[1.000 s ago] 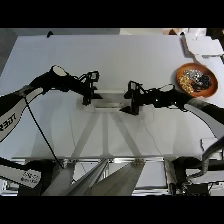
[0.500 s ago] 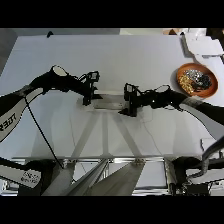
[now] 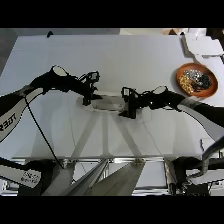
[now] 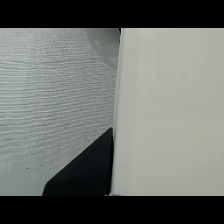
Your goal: Fold the box and place the chain.
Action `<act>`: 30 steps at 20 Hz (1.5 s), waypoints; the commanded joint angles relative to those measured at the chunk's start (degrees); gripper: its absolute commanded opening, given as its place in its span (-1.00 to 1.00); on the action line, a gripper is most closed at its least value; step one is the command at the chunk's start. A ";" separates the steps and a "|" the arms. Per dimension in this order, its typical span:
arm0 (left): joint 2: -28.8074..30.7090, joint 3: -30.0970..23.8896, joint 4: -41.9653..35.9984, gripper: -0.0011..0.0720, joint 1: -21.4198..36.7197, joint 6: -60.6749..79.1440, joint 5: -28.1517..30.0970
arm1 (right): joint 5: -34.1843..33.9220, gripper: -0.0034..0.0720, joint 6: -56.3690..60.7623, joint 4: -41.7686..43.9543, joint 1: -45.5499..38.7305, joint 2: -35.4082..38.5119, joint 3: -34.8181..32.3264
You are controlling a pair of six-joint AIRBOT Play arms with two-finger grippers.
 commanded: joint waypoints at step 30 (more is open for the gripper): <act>-0.04 -0.02 -0.02 -0.94 0.00 -0.04 0.17 | -0.70 0.92 3.26 1.84 -0.20 -0.04 0.02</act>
